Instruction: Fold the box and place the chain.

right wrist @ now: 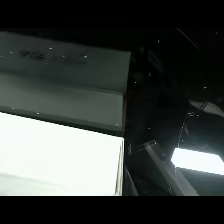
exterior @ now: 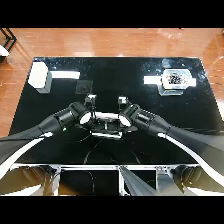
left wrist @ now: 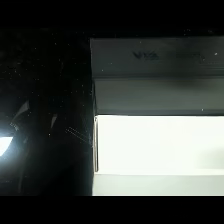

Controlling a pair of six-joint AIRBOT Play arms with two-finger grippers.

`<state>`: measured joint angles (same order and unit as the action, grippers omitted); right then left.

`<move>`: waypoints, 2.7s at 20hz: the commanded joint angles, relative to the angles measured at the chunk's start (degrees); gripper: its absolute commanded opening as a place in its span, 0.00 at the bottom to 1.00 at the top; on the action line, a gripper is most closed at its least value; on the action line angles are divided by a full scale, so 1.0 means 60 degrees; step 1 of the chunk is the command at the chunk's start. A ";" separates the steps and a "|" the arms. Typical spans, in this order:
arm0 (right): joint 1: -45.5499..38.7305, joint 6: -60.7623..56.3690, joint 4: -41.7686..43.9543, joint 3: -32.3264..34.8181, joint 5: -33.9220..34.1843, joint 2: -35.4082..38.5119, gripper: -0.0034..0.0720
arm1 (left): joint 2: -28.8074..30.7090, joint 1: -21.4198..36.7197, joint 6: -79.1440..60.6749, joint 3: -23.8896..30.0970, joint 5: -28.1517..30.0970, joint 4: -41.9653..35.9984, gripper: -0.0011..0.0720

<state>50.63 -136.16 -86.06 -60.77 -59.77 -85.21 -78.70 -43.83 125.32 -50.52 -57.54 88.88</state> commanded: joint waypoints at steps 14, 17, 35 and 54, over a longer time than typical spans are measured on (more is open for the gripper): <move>0.0015 -0.0051 -0.0157 -0.0015 -0.0084 -0.0127 0.07 | -0.0004 -0.0004 0.0004 0.0004 -0.0022 -0.0040 0.05; 0.0015 -0.0051 -0.0146 -0.0018 -0.0076 -0.0120 0.08 | -0.0004 -0.0004 0.0004 0.0004 -0.0025 -0.0044 0.05; 0.0029 -0.0025 0.0018 -0.0361 -0.0455 -0.0433 0.11 | -0.0004 -0.0004 0.0004 0.0004 -0.0029 -0.0080 0.05; -0.0521 0.1876 -0.0404 -0.0350 -0.1934 0.2663 0.79 | -0.0004 -0.0004 -0.0033 0.0004 0.0004 -0.0189 0.05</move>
<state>48.10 -126.54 -87.11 -62.92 -67.94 -72.77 -78.70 -43.81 125.25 -50.52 -57.67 88.09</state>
